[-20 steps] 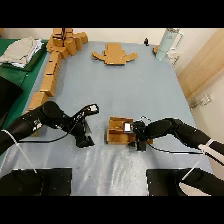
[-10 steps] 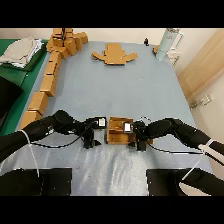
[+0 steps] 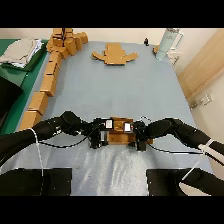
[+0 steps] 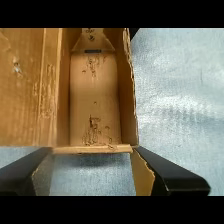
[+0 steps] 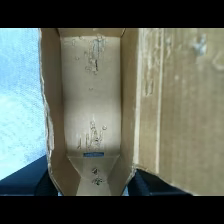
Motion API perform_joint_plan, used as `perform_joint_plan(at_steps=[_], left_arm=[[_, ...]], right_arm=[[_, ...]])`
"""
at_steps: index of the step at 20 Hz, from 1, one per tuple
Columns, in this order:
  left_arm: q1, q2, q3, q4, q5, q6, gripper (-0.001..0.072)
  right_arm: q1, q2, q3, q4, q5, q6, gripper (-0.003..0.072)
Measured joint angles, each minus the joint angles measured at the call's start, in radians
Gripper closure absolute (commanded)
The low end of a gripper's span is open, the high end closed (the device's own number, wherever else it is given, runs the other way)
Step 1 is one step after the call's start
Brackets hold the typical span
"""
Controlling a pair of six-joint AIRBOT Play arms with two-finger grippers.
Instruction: Fold the box.
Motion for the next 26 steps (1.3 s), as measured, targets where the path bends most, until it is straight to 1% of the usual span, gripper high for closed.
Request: perform_joint_plan(at_steps=[12,23,25,26], left_arm=[[-0.037,-0.037,0.006,-0.008,0.007,-0.019,0.0037],[-0.043,-0.071,0.026,0.002,0.024,-0.078,0.0039],[-0.046,-0.076,0.032,0.008,0.024,-0.088,0.0067],[-0.047,-0.078,0.033,0.010,0.024,-0.094,0.0067]], right_arm=[[0.001,0.000,0.000,0.000,-0.003,0.000,0.0143],[0.001,0.000,0.000,0.000,0.001,0.000,0.0143],[0.001,0.000,0.000,0.000,0.001,0.000,0.0143],[0.000,0.000,0.000,0.000,0.001,0.000,0.0143]])
